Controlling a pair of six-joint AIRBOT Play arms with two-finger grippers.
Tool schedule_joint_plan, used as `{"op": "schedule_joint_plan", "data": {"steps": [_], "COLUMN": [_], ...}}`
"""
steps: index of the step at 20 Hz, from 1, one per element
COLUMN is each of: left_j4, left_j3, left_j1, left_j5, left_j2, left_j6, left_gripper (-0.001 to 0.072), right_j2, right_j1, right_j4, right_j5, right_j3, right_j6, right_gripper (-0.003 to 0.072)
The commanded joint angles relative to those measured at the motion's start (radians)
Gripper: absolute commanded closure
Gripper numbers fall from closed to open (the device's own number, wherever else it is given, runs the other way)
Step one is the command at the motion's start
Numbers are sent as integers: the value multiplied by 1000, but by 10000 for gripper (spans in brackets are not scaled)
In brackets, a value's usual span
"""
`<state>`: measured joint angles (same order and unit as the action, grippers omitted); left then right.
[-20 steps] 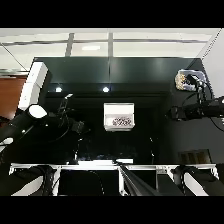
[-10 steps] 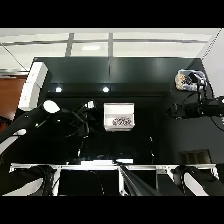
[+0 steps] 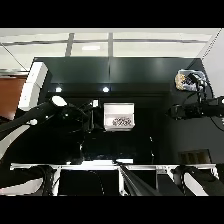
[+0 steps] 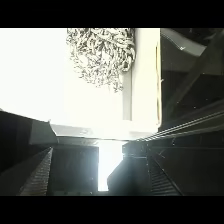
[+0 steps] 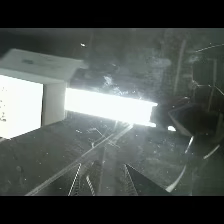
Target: Fold the box and place the chain.
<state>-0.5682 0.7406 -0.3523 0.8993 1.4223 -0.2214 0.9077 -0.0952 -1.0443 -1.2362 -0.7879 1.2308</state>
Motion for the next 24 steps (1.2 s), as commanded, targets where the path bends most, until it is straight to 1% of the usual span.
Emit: {"op": "schedule_joint_plan", "data": {"steps": [1,7,15,19,20,24], "left_j4": [47,57,60,59,58,58], "left_j3": [9,10,12,12,12,12], "left_j1": [-8,-22,-46,-46,-46,-46], "left_j5": [0,-10,-58,-58,-57,-48], "left_j2": [17,19,19,19,19,19], "left_j6": [-22,-42,-42,-42,-42,-42], "left_gripper": [-9,-8,-8,-4,17,19], "right_j2": [0,0,1,2,2,2], "right_j1": [27,45,45,45,45,45], "right_j4": [-21,-24,-24,-24,-24,-24], "right_j5": [12,32,45,53,58,77], "right_j3": [0,0,0,0,0,0], "right_j6": [-8,-8,-8,-8,-8,-8], "right_gripper": [350,351,350,351,351,351]}}
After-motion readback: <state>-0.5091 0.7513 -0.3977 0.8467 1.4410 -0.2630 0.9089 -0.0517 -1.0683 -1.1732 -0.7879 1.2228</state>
